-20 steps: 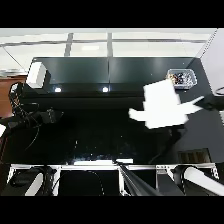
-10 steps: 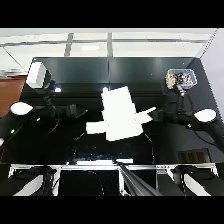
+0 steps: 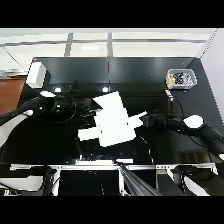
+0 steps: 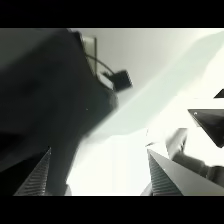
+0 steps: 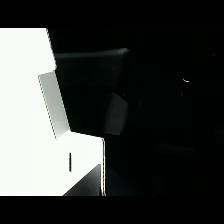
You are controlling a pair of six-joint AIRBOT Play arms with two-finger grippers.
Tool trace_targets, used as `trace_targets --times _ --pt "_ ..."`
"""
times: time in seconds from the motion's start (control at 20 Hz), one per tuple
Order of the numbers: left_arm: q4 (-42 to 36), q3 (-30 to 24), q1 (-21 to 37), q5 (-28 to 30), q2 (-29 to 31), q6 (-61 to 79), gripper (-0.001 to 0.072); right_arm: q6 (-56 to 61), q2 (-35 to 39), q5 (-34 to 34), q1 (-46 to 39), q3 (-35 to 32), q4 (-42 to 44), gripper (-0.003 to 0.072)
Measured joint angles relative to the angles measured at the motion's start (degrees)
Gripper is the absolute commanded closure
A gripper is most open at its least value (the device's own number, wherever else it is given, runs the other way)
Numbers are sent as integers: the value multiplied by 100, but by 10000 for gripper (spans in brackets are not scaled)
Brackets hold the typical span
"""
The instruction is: Fold the box and place the chain.
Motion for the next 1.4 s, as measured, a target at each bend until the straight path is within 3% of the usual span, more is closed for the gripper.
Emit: trace_targets --times 0.05,0.15,0.2,0.25,0.55,0.65,0.75,0.8,0.85,0.9,1.05,1.2,1.4 --pt "63 142 -70 -179 -155 -20 43 0 0 9 15 -4 0 666" --pt "284 442 -188 -605 -426 26 210 -2 0 9 24 -9 2 666" --pt "444 595 -234 -841 -542 74 330 -2 0 9 28 -9 4 666" --pt "675 756 -273 -1071 -654 120 376 -2 0 11 35 -9 2 666" --pt "1491 1526 -424 -1954 -1104 407 378 -7 0 22 39 -9 0 666" --pt "1604 1722 -483 -2181 -1252 474 448 -9 0 24 39 -9 -15 666" --pt "1753 1878 -540 -2343 -1360 525 597 -13 0 24 39 -9 -24 666" --pt "1818 1937 -557 -2369 -1392 566 630 -17 0 24 39 -9 -28 646" --pt "1851 1993 -570 -2406 -1419 621 677 -13 0 24 39 -9 -37 366" --pt "1895 2046 -579 -2476 -1434 654 681 -7 0 7 39 -9 -57 -34" --pt "1952 2140 -588 -2516 -1456 765 684 -4 2 31 -59 157 -417 -25" --pt "2048 2164 -612 -2564 -1342 876 686 -7 7 535 -304 695 -1373 -25" --pt "2052 1716 -898 -1934 -577 1620 683 -11 7 1078 -457 1357 -2824 -24"
